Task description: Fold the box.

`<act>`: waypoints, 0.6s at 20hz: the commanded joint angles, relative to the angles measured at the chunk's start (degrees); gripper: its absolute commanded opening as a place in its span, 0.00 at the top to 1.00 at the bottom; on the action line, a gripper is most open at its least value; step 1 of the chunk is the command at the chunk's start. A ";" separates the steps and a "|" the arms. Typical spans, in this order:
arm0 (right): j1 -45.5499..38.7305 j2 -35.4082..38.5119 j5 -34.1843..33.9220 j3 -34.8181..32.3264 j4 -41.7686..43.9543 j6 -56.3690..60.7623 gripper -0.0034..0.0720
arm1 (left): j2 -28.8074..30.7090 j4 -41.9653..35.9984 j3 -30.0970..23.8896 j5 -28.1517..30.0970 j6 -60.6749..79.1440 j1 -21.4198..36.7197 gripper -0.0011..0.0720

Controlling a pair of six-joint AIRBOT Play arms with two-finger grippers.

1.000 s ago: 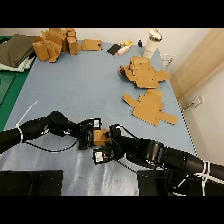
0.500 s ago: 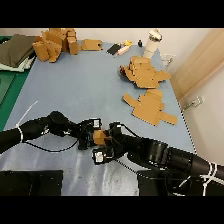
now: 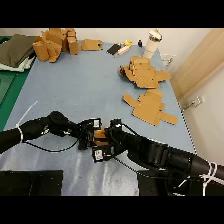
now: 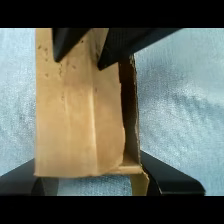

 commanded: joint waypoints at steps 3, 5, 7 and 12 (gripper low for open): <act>1.25 -1.66 -0.15 0.02 5.49 0.72 0.66 | 0.00 0.00 0.04 0.04 0.02 0.00 0.37; 2.47 -2.36 -1.18 0.02 8.72 0.70 0.66 | 0.00 0.00 0.04 0.00 0.02 0.00 0.37; 3.65 -2.99 -2.12 0.02 10.60 0.72 0.66 | 0.00 0.00 0.04 0.00 0.02 0.00 0.37; 4.44 -2.86 -2.84 0.04 13.46 0.74 0.66 | 0.00 0.00 0.04 0.00 0.02 0.00 0.37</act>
